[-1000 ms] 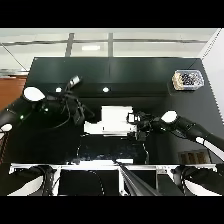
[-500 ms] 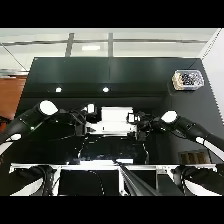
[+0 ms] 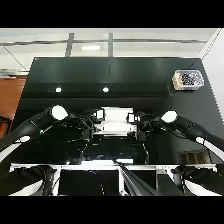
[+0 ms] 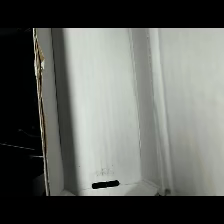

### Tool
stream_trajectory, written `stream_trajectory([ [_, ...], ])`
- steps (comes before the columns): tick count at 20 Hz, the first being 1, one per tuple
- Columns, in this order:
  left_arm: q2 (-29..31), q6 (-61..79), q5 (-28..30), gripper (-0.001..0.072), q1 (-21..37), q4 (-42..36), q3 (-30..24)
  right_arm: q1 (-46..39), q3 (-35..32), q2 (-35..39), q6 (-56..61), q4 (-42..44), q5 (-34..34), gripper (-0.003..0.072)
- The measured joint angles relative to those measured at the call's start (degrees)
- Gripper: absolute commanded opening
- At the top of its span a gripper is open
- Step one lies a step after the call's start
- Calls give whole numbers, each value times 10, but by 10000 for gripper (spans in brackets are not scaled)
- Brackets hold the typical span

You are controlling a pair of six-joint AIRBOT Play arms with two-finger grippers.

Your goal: Fold the box and place the chain.

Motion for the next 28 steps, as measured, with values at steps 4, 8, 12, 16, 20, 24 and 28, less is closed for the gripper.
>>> stream_trajectory([
  [4, -12, -9, 1, 257, -1, -36, 0, 0, 0, 0, 0, 0, 0, 131],
  [8, -32, -5, 8, 256, -2, -97, 0, 0, 0, 0, 0, 0, 0, 131],
  [12, -56, -2, 5, 129, -2, -157, 0, 0, 0, 0, 0, 0, 0, 131],
  [16, -63, -1, 6, 273, -2, -163, 0, 0, 0, 0, 0, 0, 0, 131],
  [20, -65, -1, 1, 86, -2, -156, 0, 0, 0, 0, 0, 0, 0, 131],
  [24, -38, -47, -27, 28, 20, -105, 9, 0, 0, 0, 0, 0, 0, 131],
  [28, 38, -138, -102, 29, 117, -38, 13, 0, 0, 0, 0, 0, 0, 131],
])
